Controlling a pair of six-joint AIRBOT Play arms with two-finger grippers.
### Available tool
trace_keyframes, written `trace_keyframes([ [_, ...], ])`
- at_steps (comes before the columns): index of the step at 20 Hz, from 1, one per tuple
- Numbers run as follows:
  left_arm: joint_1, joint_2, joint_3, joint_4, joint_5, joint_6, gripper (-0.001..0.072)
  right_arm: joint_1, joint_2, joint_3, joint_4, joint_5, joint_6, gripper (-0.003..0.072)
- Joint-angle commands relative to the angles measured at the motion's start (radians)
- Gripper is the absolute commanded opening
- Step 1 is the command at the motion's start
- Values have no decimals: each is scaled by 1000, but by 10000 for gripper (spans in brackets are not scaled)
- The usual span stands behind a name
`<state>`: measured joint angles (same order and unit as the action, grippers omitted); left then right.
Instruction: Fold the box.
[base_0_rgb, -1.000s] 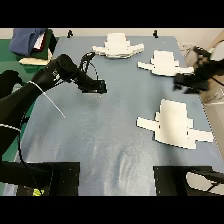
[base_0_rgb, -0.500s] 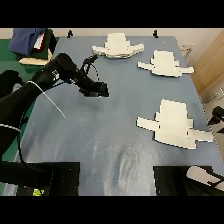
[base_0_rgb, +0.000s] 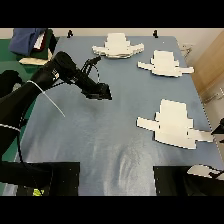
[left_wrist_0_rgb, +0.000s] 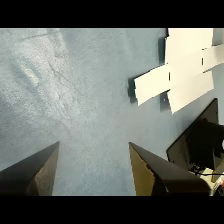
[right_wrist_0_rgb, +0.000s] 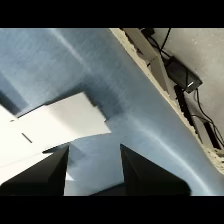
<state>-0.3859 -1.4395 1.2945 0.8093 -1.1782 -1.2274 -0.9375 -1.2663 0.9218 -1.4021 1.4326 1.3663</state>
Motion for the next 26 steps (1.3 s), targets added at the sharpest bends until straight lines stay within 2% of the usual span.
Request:
trace_keyframes([
  [1,1,0,1,-10,-18,5,653,-42,-56,6,48,-16,-78,476],
  [3,1,0,1,-10,-19,5,653,-44,-71,14,84,-27,-124,442],
  [10,1,0,1,-10,-19,5,654,-44,-160,34,123,-27,-164,440],
  [11,1,0,1,-10,-19,5,654,-44,-163,34,134,-23,-170,399],
  [12,1,0,1,-10,-19,5,654,-44,-163,34,159,-8,-193,316],
  [15,1,0,1,-21,-21,6,653,-43,-163,34,291,71,-259,265],
  [16,1,0,1,-33,-21,8,653,-43,-163,34,352,107,-282,152],
  [17,1,0,1,-40,-22,9,653,-43,-163,34,421,137,-298,104],
  [18,1,0,1,-48,-23,12,653,-40,-163,34,508,170,-321,2],
  [21,1,0,1,-51,-26,16,653,-6,-154,32,723,220,-356,3],
  [23,1,0,1,-51,-25,16,651,65,-127,21,763,205,-353,3],
  [24,1,0,1,-51,-25,17,601,117,-103,4,751,179,-353,2],
  [25,1,0,1,-51,-26,26,259,169,-78,-19,744,140,-351,2],
  [26,1,1,1,-51,-24,47,17,229,-51,-47,745,92,-343,2],
])
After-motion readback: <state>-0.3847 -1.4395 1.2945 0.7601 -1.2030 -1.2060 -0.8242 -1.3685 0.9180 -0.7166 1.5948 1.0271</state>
